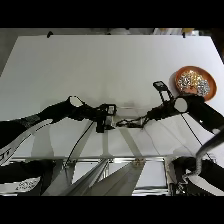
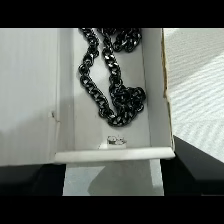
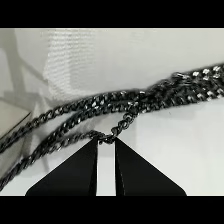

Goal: Fold the box and place the chain.

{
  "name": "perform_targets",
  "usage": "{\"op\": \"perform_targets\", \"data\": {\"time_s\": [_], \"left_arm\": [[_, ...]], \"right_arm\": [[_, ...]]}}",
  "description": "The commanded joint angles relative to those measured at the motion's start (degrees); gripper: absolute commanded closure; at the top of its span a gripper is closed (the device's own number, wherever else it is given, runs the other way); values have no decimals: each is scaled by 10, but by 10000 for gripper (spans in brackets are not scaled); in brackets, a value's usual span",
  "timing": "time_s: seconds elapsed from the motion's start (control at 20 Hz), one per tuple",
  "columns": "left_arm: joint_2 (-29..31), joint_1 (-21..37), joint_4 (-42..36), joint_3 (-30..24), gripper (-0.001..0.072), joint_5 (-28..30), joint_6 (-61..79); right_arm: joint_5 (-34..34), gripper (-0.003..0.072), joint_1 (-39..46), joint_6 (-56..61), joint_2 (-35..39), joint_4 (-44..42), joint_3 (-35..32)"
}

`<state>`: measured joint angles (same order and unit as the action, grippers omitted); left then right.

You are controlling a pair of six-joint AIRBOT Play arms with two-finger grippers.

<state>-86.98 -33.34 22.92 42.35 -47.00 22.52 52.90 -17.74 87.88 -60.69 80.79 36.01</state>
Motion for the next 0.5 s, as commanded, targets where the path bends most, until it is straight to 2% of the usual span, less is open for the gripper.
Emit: {"op": "perform_targets", "data": {"time_s": [0.0,0.1,0.25,0.45], "left_arm": [[0,0,0,0,437,0,0],[0,0,0,0,437,0,0],[0,0,0,0,437,0,0],[0,0,0,0,437,0,0]], "right_arm": [[52,677,-1,-10,88,-5,1],[85,677,-1,-29,147,-37,1],[122,677,-1,-61,232,-146,0],[115,677,0,-99,292,-276,0]]}}
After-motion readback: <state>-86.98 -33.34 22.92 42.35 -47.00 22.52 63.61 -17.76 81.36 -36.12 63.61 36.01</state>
